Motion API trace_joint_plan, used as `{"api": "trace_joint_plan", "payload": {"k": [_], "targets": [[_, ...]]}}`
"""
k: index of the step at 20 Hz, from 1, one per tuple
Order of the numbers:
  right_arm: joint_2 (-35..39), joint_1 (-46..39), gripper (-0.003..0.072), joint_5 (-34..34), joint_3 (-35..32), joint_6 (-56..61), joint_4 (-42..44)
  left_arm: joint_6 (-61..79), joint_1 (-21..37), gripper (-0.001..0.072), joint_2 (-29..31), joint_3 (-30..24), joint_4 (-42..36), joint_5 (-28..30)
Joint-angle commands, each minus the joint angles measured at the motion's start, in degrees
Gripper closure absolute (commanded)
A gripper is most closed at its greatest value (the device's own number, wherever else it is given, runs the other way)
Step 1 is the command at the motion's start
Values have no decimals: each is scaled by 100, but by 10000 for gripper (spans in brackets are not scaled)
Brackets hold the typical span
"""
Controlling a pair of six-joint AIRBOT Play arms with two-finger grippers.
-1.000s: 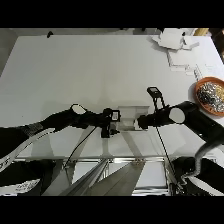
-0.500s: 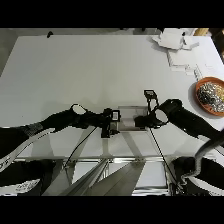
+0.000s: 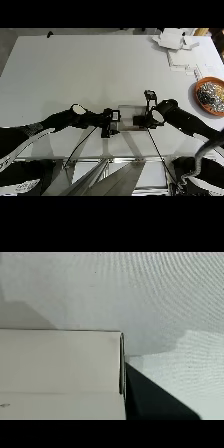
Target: Fold the box and place the chain.
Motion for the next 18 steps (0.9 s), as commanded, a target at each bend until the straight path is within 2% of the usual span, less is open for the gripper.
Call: {"api": "trace_joint_plan", "payload": {"k": [1, 2, 5, 7, 9, 10, 11, 15, 16, 18], "targets": [[-31, 7, 594, 214, 4, 28, -13, 2, 0, 503, -2, 2, 2, 7], [-31, 7, 667, 227, 4, 2, -13, 2, 0, 503, -2, 2, 2, 4], [-31, 7, 663, 238, 4, -107, -13, 2, 0, 503, -2, 2, 0, 4], [-31, 4, 510, 236, 4, -118, -13, 2, 0, 503, -2, 2, 2, 4], [-31, 7, 511, 236, 4, -118, -37, 2, 0, 503, -2, 2, 2, 7], [-31, 7, 552, 238, 4, -118, -76, 2, 0, 503, -2, 2, 0, 7], [-31, 7, 642, 264, 4, -127, -114, 2, 0, 503, -2, 2, 2, 7], [-24, 4, 666, 278, 4, -269, -144, 2, 0, 503, -2, 2, 0, 7], [2, 4, 636, 251, 7, -273, -144, 2, 0, 503, -2, 2, 0, 7], [120, 4, 363, 227, 20, -610, -144, 2, 0, 503, -2, 2, 2, 7]]}}
